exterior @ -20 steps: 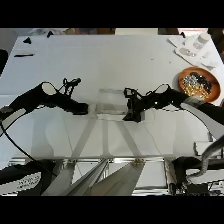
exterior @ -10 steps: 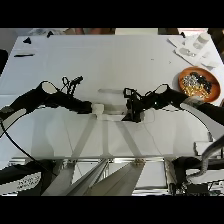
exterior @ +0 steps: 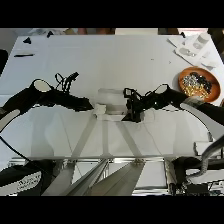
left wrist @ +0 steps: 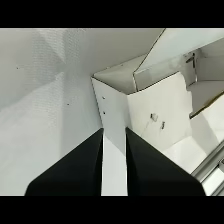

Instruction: Fold the box and place the chain.

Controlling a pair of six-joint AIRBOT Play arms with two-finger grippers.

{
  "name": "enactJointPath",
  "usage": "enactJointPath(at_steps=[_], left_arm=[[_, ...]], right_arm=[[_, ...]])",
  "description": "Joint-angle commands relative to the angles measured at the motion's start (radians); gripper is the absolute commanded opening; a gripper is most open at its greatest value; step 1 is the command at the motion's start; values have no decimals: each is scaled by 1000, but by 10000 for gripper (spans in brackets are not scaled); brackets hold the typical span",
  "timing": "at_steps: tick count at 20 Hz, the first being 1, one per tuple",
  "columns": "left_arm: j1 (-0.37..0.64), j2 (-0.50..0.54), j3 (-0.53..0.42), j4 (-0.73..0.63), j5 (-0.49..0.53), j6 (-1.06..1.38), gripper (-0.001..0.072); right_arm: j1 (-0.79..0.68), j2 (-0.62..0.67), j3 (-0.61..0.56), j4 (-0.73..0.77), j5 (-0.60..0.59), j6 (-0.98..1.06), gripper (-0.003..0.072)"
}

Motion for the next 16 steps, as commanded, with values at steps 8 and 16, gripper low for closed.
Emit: enactJointPath(at_steps=[8,16], left_arm=[[-37,5,-32,-131,30,95,234],[-89,6,-32,-102,100,95,413]], right_arm=[[0,0,0,0,0,0,347],[0,0,0,0,0,0,347]])
